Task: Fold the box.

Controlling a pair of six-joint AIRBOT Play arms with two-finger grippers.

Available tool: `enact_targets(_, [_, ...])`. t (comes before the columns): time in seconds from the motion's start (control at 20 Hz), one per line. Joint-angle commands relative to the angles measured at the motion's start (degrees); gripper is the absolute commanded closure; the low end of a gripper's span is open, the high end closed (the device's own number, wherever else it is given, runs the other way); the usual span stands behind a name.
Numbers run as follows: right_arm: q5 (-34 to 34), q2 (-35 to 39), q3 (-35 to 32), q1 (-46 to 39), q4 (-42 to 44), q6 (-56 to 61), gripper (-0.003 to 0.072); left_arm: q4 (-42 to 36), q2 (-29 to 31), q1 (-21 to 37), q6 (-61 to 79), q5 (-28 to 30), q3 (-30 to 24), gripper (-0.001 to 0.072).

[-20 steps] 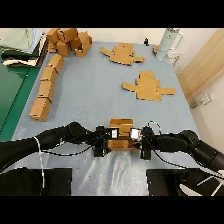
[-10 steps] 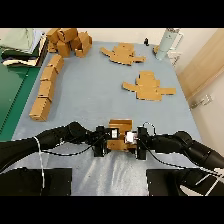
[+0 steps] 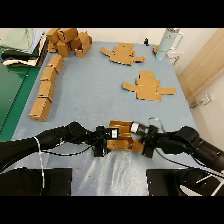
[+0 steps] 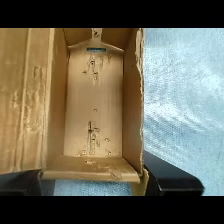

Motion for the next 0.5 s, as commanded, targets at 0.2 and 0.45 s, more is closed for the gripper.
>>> enact_targets(0.2, [-19.67,2.71,0.92,-14.47,-17.18,51.06,0.0682,0.0,-0.04,0.02,0.0,0.0,0.04,0.0107])
enact_targets(0.45, [0.07,-5.66,-5.29,-20.7,23.04,29.46,0.0682,0.0,-0.04,0.02,0.0,0.02,0.04,0.0107])
